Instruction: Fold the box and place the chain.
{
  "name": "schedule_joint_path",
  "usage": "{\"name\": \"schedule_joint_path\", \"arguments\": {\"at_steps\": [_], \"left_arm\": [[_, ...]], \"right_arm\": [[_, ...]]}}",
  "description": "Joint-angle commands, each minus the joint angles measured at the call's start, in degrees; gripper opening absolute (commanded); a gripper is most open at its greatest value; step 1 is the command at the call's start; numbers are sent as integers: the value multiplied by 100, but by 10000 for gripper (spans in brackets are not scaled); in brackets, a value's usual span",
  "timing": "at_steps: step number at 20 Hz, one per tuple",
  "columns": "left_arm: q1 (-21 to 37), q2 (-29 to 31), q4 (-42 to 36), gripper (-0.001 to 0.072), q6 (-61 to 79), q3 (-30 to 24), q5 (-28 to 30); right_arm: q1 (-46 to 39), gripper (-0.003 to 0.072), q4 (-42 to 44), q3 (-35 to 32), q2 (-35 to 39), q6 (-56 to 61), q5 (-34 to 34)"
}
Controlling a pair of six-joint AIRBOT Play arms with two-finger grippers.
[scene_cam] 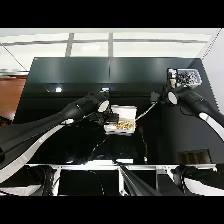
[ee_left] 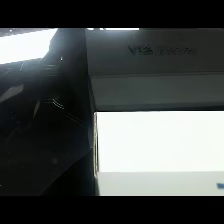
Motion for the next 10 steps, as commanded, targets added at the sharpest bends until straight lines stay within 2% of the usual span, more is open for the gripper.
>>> {"name": "schedule_joint_path", "arguments": {"at_steps": [1,3,10], "left_arm": [[4,-2,2,26,2,2,7],[4,-2,2,26,2,2,9],[4,-2,0,27,2,2,9]], "right_arm": [[116,707,-302,505,-570,787,614],[33,535,-166,503,-603,999,671],[-44,532,179,503,-780,999,555]]}}
